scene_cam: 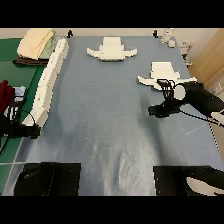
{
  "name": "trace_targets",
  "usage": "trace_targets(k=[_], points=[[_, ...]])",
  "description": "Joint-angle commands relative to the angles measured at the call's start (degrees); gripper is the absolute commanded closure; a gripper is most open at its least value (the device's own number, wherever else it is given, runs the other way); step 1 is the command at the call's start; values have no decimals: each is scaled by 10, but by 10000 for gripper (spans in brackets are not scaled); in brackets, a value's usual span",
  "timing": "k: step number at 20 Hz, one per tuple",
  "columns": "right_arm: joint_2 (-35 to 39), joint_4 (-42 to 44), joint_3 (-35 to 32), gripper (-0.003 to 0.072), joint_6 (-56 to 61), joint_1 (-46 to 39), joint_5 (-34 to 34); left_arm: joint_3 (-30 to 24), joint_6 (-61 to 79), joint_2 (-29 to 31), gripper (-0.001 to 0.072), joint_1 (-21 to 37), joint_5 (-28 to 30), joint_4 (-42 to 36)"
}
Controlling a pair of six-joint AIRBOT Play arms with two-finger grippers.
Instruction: Fold the box.
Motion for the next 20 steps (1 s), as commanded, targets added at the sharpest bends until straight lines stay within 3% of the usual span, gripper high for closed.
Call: trace_targets(k=[1,11,20], points=[[0,-1,0,668,0,0,0,0,15,-33,263,0,55,-20],[0,-1,0,668,0,0,0,-12,32,-130,263,3,106,-38],[0,0,0,668,0,0,0,-12,32,-136,264,3,109,-35]])
